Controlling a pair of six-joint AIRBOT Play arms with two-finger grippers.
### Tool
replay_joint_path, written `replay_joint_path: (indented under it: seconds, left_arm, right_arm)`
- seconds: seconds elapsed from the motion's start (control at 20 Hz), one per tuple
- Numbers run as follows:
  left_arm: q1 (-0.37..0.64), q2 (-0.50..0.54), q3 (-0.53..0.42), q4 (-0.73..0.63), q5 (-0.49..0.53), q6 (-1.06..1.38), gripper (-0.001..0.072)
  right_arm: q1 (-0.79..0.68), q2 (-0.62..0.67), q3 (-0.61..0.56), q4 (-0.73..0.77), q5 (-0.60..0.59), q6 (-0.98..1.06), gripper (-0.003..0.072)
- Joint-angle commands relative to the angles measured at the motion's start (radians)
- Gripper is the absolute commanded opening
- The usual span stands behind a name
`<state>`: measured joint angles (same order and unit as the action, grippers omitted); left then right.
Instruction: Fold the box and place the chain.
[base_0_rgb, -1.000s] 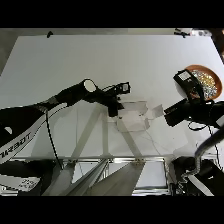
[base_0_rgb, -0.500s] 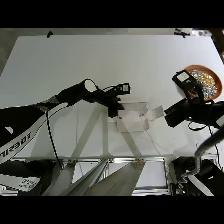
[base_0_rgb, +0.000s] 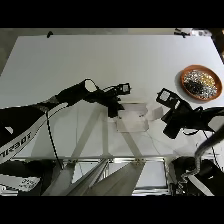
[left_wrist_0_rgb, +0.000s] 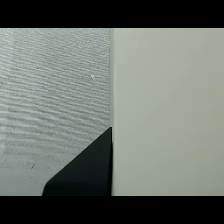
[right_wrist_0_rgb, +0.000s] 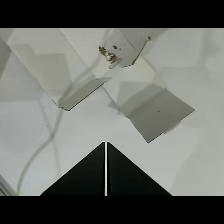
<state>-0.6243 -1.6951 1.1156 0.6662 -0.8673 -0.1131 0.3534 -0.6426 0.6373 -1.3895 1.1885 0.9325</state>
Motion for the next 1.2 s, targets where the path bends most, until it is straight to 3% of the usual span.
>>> replay_joint_path:
  seconds: [0.0, 0.05, 0.2, 0.3, 0.4, 0.45, 0.5, 0.8, 0.95, 1.0, 1.05, 1.1, 1.15]
  left_arm:
    - [0.000, -0.001, -0.001, 0.000, 0.003, 0.000, 0.0012]
    - [0.000, -0.001, -0.001, 0.000, 0.003, 0.000, 0.0012]
    - [0.000, -0.001, -0.001, 0.000, 0.003, 0.000, 0.0012]
    - [0.000, -0.001, -0.001, 0.000, 0.003, 0.000, 0.0012]
    - [-0.001, -0.001, -0.001, 0.000, 0.002, 0.000, 0.0012]
    - [0.000, -0.001, -0.001, 0.000, 0.003, 0.000, 0.0012]
    - [-0.001, -0.001, -0.001, 0.000, 0.002, 0.000, 0.0012]
    - [0.000, -0.001, -0.001, 0.000, 0.002, 0.000, 0.0012]
    - [-0.001, -0.001, -0.001, 0.000, 0.002, 0.000, 0.0012]
    - [-0.001, -0.001, -0.001, 0.000, 0.002, 0.000, 0.0012]
    - [0.000, -0.001, -0.001, 0.000, 0.001, 0.000, 0.0012]
    - [0.000, -0.001, -0.001, 0.000, 0.000, 0.000, 0.0012]
    - [-0.001, -0.001, -0.001, 0.000, 0.000, 0.000, 0.0012]
  right_arm:
    - [0.000, 0.000, -0.010, 0.024, -0.002, -0.070, 0.0066]
    - [0.000, 0.000, -0.010, 0.024, 0.000, -0.096, 0.0165]
    - [0.000, 0.000, -0.010, 0.024, -0.001, -0.148, 0.0244]
    - [0.000, 0.000, -0.010, 0.024, -0.005, -0.148, 0.0590]
    - [0.000, 0.000, -0.010, 0.021, -0.003, -0.148, 0.0676]
    - [0.000, 0.000, -0.010, 0.021, 0.001, -0.147, 0.0651]
    - [0.000, 0.003, -0.010, 0.029, 0.015, -0.145, 0.0545]
    - [0.000, 0.078, -0.038, 0.144, 0.089, -0.195, 0.0287]
    - [0.000, 0.084, -0.170, 0.209, -0.013, -0.273, 0.0288]
    - [0.000, 0.081, -0.221, 0.198, -0.056, -0.324, 0.0370]
    - [0.000, 0.081, -0.264, 0.179, -0.100, -0.364, 0.0581]
    - [0.000, 0.081, -0.309, 0.162, -0.166, -0.401, 0.0716]
    - [0.001, 0.082, -0.347, 0.160, -0.252, -0.418, 0.0718]
